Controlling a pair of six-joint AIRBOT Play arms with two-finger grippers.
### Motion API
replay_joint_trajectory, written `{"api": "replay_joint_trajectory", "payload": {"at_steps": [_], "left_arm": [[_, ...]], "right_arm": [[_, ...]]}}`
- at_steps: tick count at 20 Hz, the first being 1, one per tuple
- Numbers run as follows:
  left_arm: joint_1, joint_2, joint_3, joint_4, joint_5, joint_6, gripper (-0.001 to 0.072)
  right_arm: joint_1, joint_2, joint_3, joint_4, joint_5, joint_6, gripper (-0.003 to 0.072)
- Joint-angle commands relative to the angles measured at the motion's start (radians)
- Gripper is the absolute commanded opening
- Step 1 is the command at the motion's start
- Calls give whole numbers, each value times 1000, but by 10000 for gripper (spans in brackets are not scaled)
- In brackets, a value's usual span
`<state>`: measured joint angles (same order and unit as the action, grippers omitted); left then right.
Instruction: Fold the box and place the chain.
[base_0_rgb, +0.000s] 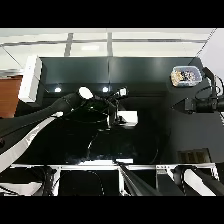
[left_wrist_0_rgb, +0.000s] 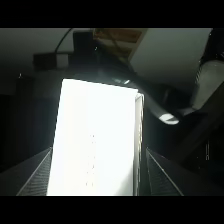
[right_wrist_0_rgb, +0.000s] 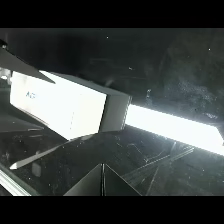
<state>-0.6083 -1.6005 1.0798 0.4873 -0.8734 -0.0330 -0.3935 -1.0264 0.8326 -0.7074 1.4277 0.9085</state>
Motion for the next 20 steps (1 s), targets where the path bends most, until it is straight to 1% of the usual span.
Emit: {"api": "replay_joint_trajectory", "payload": {"at_steps": [1,7,10,12,14,17,20], "left_arm": [[-3,0,1,60,-3,2,709],[-4,0,1,63,-2,-1,709],[-28,-3,11,79,13,-6,709],[-65,-23,41,153,43,-101,709],[-89,-69,94,222,23,-203,709],[-103,-113,146,245,-19,-230,709],[-111,-126,171,293,-17,-282,704]], "right_arm": [[-1,0,1,0,0,0,10],[-1,0,1,0,0,0,10],[-1,0,1,0,0,0,10],[-1,0,1,0,0,0,11],[-1,0,1,0,1,1,10],[-1,0,1,0,1,1,10],[-1,0,1,0,0,0,10]]}}
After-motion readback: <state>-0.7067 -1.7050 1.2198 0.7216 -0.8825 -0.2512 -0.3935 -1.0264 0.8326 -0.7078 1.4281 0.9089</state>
